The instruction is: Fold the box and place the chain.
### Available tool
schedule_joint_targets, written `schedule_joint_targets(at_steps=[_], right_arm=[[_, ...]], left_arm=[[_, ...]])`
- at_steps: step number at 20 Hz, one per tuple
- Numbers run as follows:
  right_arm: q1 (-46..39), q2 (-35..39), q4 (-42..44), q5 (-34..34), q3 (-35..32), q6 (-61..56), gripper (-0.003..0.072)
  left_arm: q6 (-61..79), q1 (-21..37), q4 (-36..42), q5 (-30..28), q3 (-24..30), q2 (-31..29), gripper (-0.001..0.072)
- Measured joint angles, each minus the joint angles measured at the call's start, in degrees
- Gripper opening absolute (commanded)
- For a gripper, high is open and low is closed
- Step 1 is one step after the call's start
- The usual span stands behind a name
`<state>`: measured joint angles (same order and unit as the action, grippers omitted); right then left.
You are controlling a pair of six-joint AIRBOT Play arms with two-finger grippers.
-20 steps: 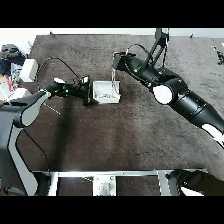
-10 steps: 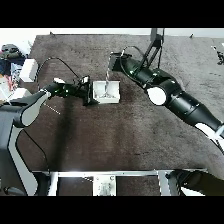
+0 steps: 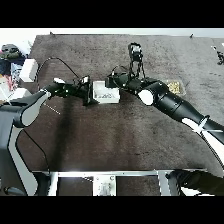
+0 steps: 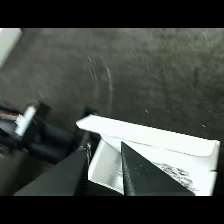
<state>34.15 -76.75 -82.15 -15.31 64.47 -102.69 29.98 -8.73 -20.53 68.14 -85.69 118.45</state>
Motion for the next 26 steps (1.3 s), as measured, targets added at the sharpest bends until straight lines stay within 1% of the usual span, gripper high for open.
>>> schedule_joint_targets(at_steps=[1, 3, 4, 5, 7, 9, 12, 14, 17, 19, 21, 24, 26], right_arm=[[-0.8, -0.1, -0.2, -0.4, 0.0, 1.8, 0.0129], [-3.1, -0.2, -0.1, -1.0, 0.0, 5.5, 0.0128], [-4.6, -0.3, -0.1, -1.2, 0.0, 7.6, 0.0102], [-6.4, -0.5, 0.7, -1.5, 0.1, 10.9, 0.0099], [-10.2, -1.7, 5.8, -3.5, 1.4, 20.6, 0.0099], [-14.1, -4.4, 15.1, -9.3, 4.5, 35.4, 0.0100], [-19.1, -10.7, 30.9, -22.3, 11.7, 58.6, 0.0100], [-21.5, -15.4, 37.9, -29.1, 17.1, 68.2, 0.0100], [-23.0, -22.0, 43.3, -36.7, 24.0, 76.4, 0.0100], [-23.5, -24.9, 45.2, -40.8, 26.6, 80.2, 0.0101], [-23.8, -26.6, 46.3, -43.9, 28.0, 83.5, 0.0171], [-23.5, -27.9, 47.1, -48.1, 28.9, 88.0, 0.0173], [-22.8, -28.2, 47.7, -50.2, 29.1, 91.3, 0.0231]], left_arm=[[0.0, 0.0, 0.0, 0.0, 0.0, 0.0, 0.0285], [0.0, 0.0, 0.0, 0.0, 0.0, 0.0, 0.0285], [0.0, 0.0, 0.0, 0.0, 0.0, 0.0, 0.0285], [0.0, 0.0, 0.0, 0.0, 0.0, 0.0, 0.0285], [0.0, 0.0, 0.0, 0.0, 0.0, 0.0, 0.0285], [0.0, 0.0, 0.0, 0.0, 0.0, 0.0, 0.0285], [0.0, 0.0, 0.0, 0.0, 0.0, 0.0, 0.0285], [0.0, 0.0, 0.0, 0.0, 0.0, 0.0, 0.0285], [0.0, 0.0, 0.0, 0.0, 0.0, 0.0, 0.0285], [0.0, 0.0, 0.0, 0.0, 0.0, 0.0, 0.0286], [0.0, 0.0, 0.0, 0.0, 0.0, 0.0, 0.0286], [0.0, 0.0, 0.0, 0.0, 0.0, 0.0, 0.0285], [0.0, 0.0, 0.0, 0.0, 0.0, 0.0, 0.0285]])
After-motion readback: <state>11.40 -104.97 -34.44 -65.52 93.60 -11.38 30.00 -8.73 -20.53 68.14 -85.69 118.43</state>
